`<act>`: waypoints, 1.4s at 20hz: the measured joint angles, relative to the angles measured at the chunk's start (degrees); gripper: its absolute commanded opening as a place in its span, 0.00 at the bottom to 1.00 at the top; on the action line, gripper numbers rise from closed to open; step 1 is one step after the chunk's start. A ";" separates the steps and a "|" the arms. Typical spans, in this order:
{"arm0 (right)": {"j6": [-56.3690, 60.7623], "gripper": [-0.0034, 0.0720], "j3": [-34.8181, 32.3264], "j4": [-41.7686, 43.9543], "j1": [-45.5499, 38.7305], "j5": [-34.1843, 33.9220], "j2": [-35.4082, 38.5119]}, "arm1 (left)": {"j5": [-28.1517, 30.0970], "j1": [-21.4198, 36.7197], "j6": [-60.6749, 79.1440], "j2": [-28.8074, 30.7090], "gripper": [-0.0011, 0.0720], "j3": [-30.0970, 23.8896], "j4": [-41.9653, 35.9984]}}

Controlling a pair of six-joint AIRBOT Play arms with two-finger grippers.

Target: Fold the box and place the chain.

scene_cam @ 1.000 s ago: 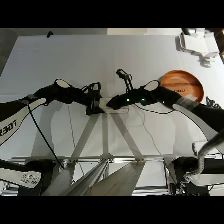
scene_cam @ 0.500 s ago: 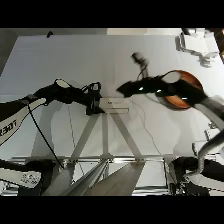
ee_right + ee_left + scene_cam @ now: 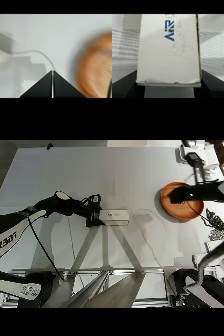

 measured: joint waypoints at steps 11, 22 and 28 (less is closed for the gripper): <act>8.55 0.06 0.00 -10.60 -7.85 3.48 1.27 | 0.11 0.02 -3.21 1.16 0.03 -0.04 0.17; 8.94 0.06 0.00 -8.39 -8.09 4.74 1.27 | -7.32 0.68 -46.23 28.22 0.03 -0.04 39.15; 8.94 0.06 0.00 -5.88 -8.09 5.29 1.27 | -9.73 7.69 -68.06 36.74 0.03 -0.07 62.25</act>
